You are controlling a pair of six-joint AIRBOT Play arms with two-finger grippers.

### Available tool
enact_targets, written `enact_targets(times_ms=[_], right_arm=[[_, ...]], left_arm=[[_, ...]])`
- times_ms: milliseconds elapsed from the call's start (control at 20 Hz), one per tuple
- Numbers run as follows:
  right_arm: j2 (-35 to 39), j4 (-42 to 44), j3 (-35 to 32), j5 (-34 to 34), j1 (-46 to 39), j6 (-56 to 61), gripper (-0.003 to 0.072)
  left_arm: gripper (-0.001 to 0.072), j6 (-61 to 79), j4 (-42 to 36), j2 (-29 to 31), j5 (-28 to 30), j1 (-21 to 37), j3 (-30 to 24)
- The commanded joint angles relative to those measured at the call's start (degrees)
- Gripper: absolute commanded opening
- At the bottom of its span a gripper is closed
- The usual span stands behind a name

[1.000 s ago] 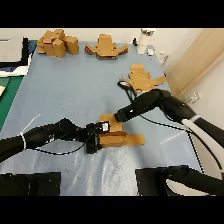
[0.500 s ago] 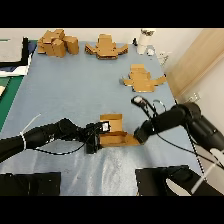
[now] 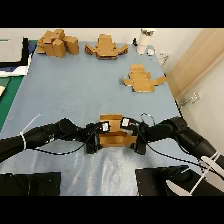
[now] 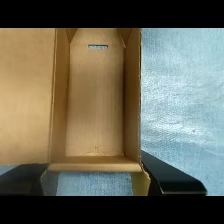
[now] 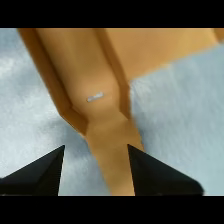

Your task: Fold the box.

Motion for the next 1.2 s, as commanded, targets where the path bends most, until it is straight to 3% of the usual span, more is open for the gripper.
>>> enact_targets(times_ms=[0,150,300,600,650,700,750,1150], right_arm=[[-2.1,-1.9,-0.5,5.7,4.4,-3.9,0.0601],[-2.7,-4.6,-0.5,10.7,4.8,-3.9,0.0601],[-2.7,-6.8,-0.5,11.3,4.8,-3.9,0.0601],[-2.7,-2.4,-0.5,11.3,6.4,-3.9,0.0571],[-2.7,-1.1,-0.5,11.0,7.3,-3.9,0.0455],[-2.7,-0.2,-0.5,10.3,7.9,-3.9,0.0265],[-2.7,-0.2,-0.5,10.1,8.6,-3.9,0.0154],[-4.5,-0.7,-0.5,14.8,9.0,-6.9,0.0154]], left_arm=[[0.0557,0.0,0.0,0.0,0.0,0.0,0.0],[0.0557,0.0,0.0,0.0,0.0,0.0,0.0],[0.0558,0.0,0.0,0.0,0.0,0.0,0.0],[0.0557,0.0,0.0,0.0,0.0,0.0,0.0],[0.0557,0.0,0.0,0.0,0.0,0.0,0.0],[0.0557,0.0,0.0,0.0,0.0,0.0,0.0],[0.0557,0.0,0.0,0.0,0.0,0.0,0.0],[0.0557,0.0,0.0,0.0,0.0,0.0,0.0]])
